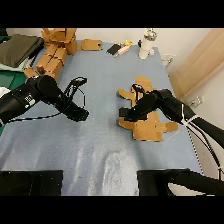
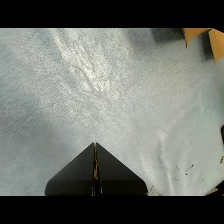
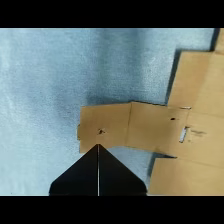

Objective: Fold the box.

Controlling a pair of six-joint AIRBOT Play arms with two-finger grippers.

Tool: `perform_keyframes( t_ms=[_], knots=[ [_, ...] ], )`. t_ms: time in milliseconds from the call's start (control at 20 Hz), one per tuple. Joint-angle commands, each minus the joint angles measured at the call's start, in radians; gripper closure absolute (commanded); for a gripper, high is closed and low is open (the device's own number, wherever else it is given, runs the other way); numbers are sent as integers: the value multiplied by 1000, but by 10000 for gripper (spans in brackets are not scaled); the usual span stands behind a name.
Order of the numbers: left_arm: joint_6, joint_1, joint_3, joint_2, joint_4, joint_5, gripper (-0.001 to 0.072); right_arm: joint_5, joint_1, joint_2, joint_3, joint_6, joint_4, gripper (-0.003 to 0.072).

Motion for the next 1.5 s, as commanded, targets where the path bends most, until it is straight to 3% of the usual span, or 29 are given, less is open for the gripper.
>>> perform_keyframes(
  t_ms=[0,250,300,400,450,650,850,1050,1350,1450],
  knots=[
    [0,0,0,1,0,0,696,17,6,-6,-2,6,-1,682],
    [0,0,0,1,0,0,696,0,0,-6,11,7,-2,681],
    [0,0,0,1,0,0,696,-33,-22,-6,31,6,-1,635],
    [0,0,0,1,0,0,696,-147,-108,-5,91,-3,-26,265],
    [0,0,0,1,0,0,696,-212,-164,-5,125,-35,-50,240],
    [1,0,0,1,0,0,696,-365,-451,-3,218,-202,-168,240],
    [0,0,0,1,0,33,696,-303,-690,-2,217,-308,-258,245],
    [-1,0,0,1,-5,84,696,-271,-806,-18,217,-385,-315,244],
    [-1,0,0,1,-66,113,696,-409,-884,-153,216,-620,-59,241],
    [-1,0,0,1,-89,115,696,-448,-884,-200,216,-637,-46,241]
  ],
)
